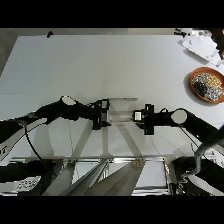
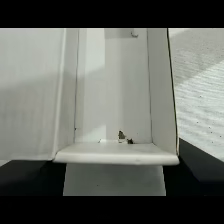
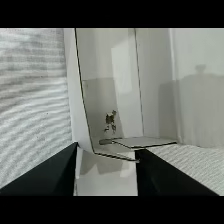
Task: Fold the box and place the chain.
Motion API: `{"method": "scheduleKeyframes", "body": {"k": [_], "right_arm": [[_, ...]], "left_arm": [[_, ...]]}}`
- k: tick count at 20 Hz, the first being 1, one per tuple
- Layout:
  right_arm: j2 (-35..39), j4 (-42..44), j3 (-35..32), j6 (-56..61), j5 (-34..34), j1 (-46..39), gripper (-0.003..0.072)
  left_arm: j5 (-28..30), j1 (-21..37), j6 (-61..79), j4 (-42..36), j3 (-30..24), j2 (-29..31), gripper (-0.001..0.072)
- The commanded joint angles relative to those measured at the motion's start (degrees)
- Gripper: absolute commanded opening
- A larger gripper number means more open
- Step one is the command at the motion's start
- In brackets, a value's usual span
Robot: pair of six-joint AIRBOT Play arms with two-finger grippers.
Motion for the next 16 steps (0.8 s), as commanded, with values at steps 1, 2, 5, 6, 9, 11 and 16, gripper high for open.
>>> {"method": "scheduleKeyframes", "body": {"k": [1, 2, 5, 6, 9, 11, 16], "right_arm": [[0.0, 0.1, 0.1, -2.0, -1.0, 0.0, 0.0248], [0.0, 0.2, 0.1, -3.5, -1.0, 0.0, 0.0222], [0.0, 1.7, 0.1, -4.7, -1.0, 0.0, 0.0157], [0.0, 1.7, 0.1, -5.1, -1.0, 0.0, 0.0158], [0.0, -0.8, 0.1, -6.0, -1.1, 0.0, 0.0187], [0.0, -1.9, 0.1, -6.0, -1.0, 0.0, 0.0341], [0.0, -3.1, 0.1, -6.0, -1.0, 0.0, 0.0419]], "left_arm": [[-0.4, 0.0, 0.2, 0.3, 0.0, 0.0, 0.0325], [-0.4, 0.0, 0.2, 0.3, 0.0, 0.0, 0.0325], [-0.4, 0.0, 0.2, 0.3, 0.0, 0.0, 0.0325], [-0.4, 0.0, 0.2, 0.3, 0.0, 0.0, 0.0325], [-0.4, 0.0, 0.2, 0.3, 0.0, 0.0, 0.0325], [-0.4, 0.0, 0.2, 0.3, 0.0, 0.0, 0.0325], [-0.4, 0.0, 0.2, 0.3, 0.0, 0.0, 0.0325]]}}
